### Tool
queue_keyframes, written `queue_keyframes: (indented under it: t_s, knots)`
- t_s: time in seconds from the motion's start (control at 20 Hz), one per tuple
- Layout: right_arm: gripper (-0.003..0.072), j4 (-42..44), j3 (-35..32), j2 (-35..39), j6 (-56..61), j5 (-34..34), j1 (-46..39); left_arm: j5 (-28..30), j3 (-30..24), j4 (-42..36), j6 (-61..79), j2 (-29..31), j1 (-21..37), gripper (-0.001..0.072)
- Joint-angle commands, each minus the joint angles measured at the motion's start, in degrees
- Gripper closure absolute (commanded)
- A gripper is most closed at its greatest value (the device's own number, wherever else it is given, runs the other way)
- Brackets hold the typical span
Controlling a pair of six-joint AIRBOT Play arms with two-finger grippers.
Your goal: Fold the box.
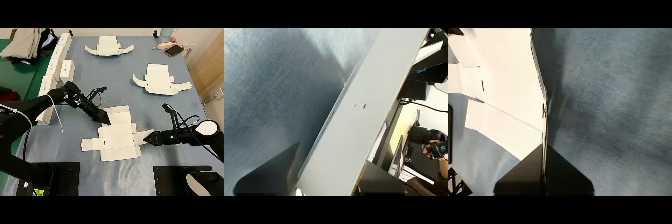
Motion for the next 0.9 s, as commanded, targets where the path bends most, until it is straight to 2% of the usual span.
queue_keyframes:
  t_s: [0.0,0.15,0.2,0.25,0.45,0.5,0.6,0.65,0.75,0.85]
  knots:
    - [0.0685,-0.07,-0.02,0.04,-0.02,0.04,0.00,0.00,0.57,-1.05,0.55,-0.02,-0.02,0.0350]
    - [0.0686,-0.11,-0.02,0.04,-0.02,0.04,0.00,0.00,1.68,-1.05,0.55,-0.04,-0.04,0.0352]
    - [0.0685,-0.28,-0.02,0.04,-0.02,0.04,0.00,-0.07,1.68,-1.01,0.57,-0.04,-0.04,0.0417]
    - [0.0685,-0.44,-0.02,0.04,-0.02,0.02,0.00,-0.15,1.68,-0.83,0.81,-0.04,-0.04,0.0690]
    - [0.0684,-0.46,-0.02,0.04,-0.11,-0.07,0.00,-1.22,1.68,-0.90,2.01,-0.04,-0.13,0.0693]
    - [0.0665,-0.44,-0.02,0.04,-0.09,-0.46,0.00,-1.53,1.68,-1.07,1.53,-0.04,-0.13,0.0692]
    - [0.0420,-0.44,-0.02,0.04,-0.02,-1.79,0.00,-1.55,1.68,-1.09,0.87,-0.04,-0.13,0.0692]
    - [0.0342,-0.44,0.02,0.04,0.00,-2.69,0.00,-1.40,1.79,-1.01,1.49,-0.02,-0.13,0.0693]
    - [0.0340,-1.25,0.59,0.04,0.35,-4.52,-0.15,-1.18,2.23,-1.03,6.71,0.00,-0.15,0.0696]
    - [0.0340,-6.62,3.02,0.07,5.57,-5.97,-1.05,0.44,2.47,-0.98,12.02,1.31,-0.81,0.0698]
